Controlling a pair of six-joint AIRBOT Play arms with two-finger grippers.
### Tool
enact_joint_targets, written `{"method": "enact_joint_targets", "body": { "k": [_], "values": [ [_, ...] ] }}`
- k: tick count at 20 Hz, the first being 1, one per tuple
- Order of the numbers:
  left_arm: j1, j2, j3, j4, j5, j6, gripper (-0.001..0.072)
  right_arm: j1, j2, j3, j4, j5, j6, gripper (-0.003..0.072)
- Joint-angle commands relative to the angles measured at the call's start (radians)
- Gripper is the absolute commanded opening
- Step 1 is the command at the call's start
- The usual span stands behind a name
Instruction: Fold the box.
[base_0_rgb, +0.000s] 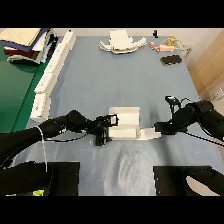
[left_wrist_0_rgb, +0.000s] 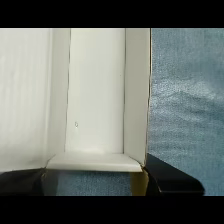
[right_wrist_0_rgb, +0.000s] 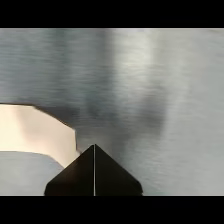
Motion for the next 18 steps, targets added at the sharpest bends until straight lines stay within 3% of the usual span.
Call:
{"method": "enact_joint_targets", "body": {
  "k": [1,7,16,18],
  "values": [
    [0.001,0.000,0.000,0.000,0.000,0.000,0.0405,-0.010,-0.014,0.003,0.172,0.040,-0.095,0.0002],
    [0.001,0.000,0.000,0.000,0.000,0.000,0.0405,-0.010,0.049,0.013,0.248,-0.024,-0.139,0.0002],
    [0.001,0.000,0.000,0.000,0.000,0.000,0.0405,-0.010,0.025,0.003,0.433,-0.027,-0.296,0.0004],
    [0.001,0.000,0.000,0.000,0.000,0.000,0.0405,-0.010,0.029,0.004,0.439,-0.026,-0.296,0.0310]
  ]
}}
